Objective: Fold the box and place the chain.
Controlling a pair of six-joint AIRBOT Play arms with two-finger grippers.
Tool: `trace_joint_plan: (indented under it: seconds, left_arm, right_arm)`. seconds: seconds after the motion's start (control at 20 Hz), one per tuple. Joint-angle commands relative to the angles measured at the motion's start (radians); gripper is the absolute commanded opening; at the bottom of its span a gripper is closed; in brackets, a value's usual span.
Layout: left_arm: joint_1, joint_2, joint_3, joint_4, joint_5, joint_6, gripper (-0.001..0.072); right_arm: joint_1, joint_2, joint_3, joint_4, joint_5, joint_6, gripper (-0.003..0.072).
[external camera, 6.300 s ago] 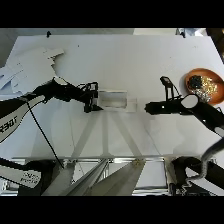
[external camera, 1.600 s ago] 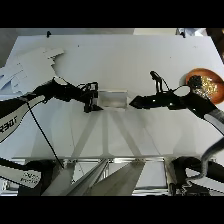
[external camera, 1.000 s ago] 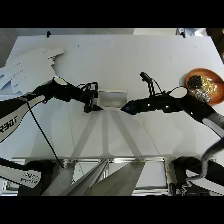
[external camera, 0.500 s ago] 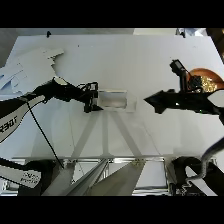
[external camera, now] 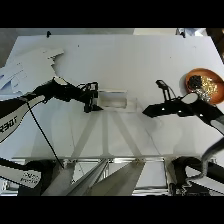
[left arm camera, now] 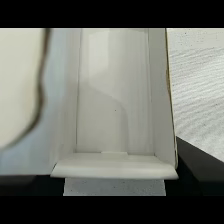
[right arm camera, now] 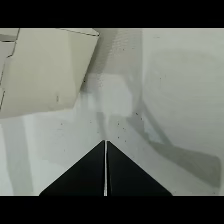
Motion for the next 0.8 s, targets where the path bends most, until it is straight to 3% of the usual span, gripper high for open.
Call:
trace_joint_plan:
  seconds: [0.0,0.3,0.75]
  left_arm:
    - [0.000,0.000,0.001,0.000,0.000,0.000,0.0336]
    - [0.000,0.000,0.001,0.000,0.000,0.000,0.0336]
    - [0.000,0.000,0.001,0.000,0.000,0.000,0.0336]
  right_arm:
    - [0.071,-0.087,-0.002,0.109,-0.142,-0.035,0.0004]
    - [0.127,-0.149,0.077,0.211,-0.227,-0.084,0.0004]
    - [0.132,-0.100,0.133,0.209,-0.058,-0.084,0.0007]
